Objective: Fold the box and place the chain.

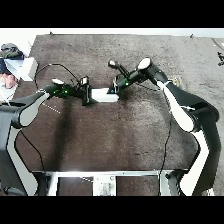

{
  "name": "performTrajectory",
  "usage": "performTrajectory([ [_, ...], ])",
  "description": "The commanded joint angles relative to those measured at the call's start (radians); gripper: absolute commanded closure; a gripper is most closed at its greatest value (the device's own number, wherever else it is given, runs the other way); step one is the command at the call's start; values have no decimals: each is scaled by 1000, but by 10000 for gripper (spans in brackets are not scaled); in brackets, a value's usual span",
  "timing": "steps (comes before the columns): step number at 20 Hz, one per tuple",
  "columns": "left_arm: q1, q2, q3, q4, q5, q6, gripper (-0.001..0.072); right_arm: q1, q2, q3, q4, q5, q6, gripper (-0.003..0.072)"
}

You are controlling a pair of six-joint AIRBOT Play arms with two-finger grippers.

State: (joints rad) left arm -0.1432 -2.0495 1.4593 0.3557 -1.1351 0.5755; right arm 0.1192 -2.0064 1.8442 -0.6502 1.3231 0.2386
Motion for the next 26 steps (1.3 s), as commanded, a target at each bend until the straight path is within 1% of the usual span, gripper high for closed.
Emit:
performTrajectory([
  [1, 1, -1, 0, 0, 1, 2, 435, -1, 98, 1, 107, -2, 10, 698],
  [4, 1, -1, 0, 0, 1, 2, 435, -1, 206, -8, 100, 0, 131, 699],
  [6, 1, 0, 0, 0, 1, 2, 435, -1, 312, -95, 95, -47, 183, 699],
  [7, 1, -1, 0, 0, 1, 2, 435, -2, 387, -177, 80, -105, 204, 699],
  [8, 1, -1, 0, 0, 1, 2, 435, -3, 469, -275, 60, -192, 222, 699],
  [9, 1, -1, 0, 0, 0, 2, 435, -3, 573, -402, 40, -322, 238, 699],
  [13, 1, -1, 0, 0, 1, 2, 435, 0, 1036, -947, 49, -920, 236, 698],
  [15, 1, -1, 0, 0, 1, 2, 435, 0, 1250, -1172, 42, -1109, 226, 698],
  [16, 1, -1, 0, 0, 1, 2, 435, 0, 1348, -1268, 26, -1161, 226, 698],
  [18, 1, -1, 0, 0, 1, 2, 435, 0, 1546, -1453, 18, -1225, 226, 698],
  [20, 1, -1, 0, 0, 1, 2, 435, 0, 1707, -1607, 19, -1270, 227, 699],
  [21, 1, -1, 0, 0, 1, 2, 435, 0, 1765, -1664, 18, -1291, 227, 699],
  [23, 1, 0, 0, -1, 0, 2, 435, 0, 1855, -1737, 18, -1324, 226, 698],
  [26, 1, -1, 0, -1, 1, 2, 435, 0, 1892, -1757, 18, -1339, 226, 698],
])
